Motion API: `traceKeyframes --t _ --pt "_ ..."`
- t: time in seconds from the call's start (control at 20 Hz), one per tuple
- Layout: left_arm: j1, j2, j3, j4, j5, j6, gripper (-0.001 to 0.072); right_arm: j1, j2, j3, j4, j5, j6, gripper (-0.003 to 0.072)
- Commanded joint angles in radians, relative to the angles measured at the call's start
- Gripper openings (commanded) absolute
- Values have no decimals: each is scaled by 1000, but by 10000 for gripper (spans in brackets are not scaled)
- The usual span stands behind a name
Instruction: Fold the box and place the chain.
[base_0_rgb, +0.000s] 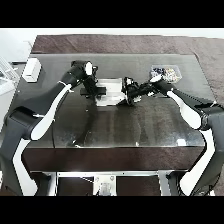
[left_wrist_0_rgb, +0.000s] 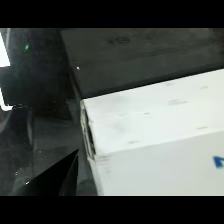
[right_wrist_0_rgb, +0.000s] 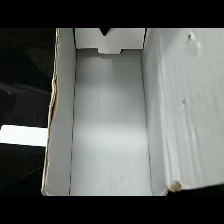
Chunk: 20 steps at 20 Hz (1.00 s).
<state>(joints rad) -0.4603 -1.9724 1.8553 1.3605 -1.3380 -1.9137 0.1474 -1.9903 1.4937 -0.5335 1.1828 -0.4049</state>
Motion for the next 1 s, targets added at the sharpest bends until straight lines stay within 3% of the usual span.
traceKeyframes --t 0.0,0.35,0.4,0.45,0.8,0.85,0.95 --pt "-14 -8 6 26 4 -6 339 1 0 0 0 0 0 587" --pt "-19 -21 23 35 15 -8 337 1 0 0 -1 0 0 587" --pt "-19 -33 40 37 0 -10 326 1 0 0 0 0 0 587" --pt "-21 -45 61 44 -22 -10 214 1 0 0 -1 0 0 587" --pt "-32 -79 106 60 -73 -69 197 1 0 0 0 0 0 587" --pt "-32 -80 106 63 -76 -73 48 1 0 0 0 0 0 587" --pt "-32 -83 106 63 -77 -74 21 1 0 0 0 0 0 587"
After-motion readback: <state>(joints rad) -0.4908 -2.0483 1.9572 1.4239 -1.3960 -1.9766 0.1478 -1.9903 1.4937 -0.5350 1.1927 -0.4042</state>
